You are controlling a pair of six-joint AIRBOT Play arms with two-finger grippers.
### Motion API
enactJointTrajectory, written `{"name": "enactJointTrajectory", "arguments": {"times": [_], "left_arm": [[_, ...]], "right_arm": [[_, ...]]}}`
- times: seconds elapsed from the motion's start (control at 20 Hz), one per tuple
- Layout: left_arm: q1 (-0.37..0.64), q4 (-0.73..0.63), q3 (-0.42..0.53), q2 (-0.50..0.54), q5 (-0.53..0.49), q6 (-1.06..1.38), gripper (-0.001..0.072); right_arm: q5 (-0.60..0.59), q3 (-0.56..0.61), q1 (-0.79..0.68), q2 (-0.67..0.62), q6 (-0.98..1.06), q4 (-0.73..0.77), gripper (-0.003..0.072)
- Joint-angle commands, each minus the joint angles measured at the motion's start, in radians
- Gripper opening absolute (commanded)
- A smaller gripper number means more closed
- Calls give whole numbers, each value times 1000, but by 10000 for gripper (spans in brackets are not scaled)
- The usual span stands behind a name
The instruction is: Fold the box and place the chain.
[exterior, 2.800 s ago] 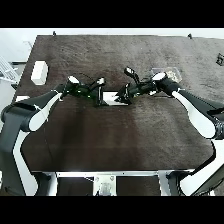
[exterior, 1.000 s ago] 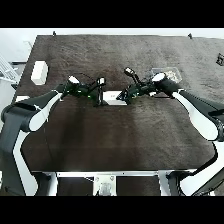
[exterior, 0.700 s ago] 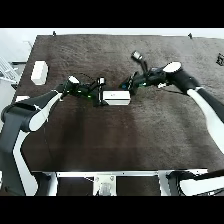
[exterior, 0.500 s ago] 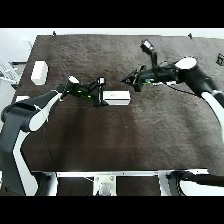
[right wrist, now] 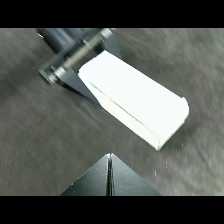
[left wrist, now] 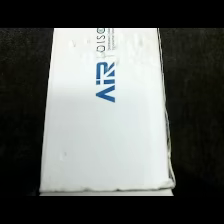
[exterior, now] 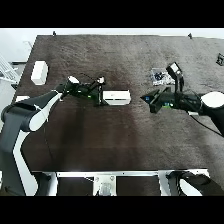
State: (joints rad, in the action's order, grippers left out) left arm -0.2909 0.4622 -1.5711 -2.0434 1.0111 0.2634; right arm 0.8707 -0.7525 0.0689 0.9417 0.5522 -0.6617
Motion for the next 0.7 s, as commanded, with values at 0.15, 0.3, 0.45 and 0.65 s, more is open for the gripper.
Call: {"name": "enactJointTrajectory", "arguments": {"times": [0.15,0.3,0.45,0.65], "left_arm": [[0,-37,0,2,2,-1,528],[0,-37,0,2,3,-2,527],[0,-38,0,2,1,-1,527],[8,-27,-3,7,0,-29,19]], "right_arm": [[-18,101,-33,-68,9,-9,7],[-18,101,-33,-68,9,-9,7],[-18,101,-33,-68,9,-9,7],[-18,101,-33,-68,9,-9,7]]}}
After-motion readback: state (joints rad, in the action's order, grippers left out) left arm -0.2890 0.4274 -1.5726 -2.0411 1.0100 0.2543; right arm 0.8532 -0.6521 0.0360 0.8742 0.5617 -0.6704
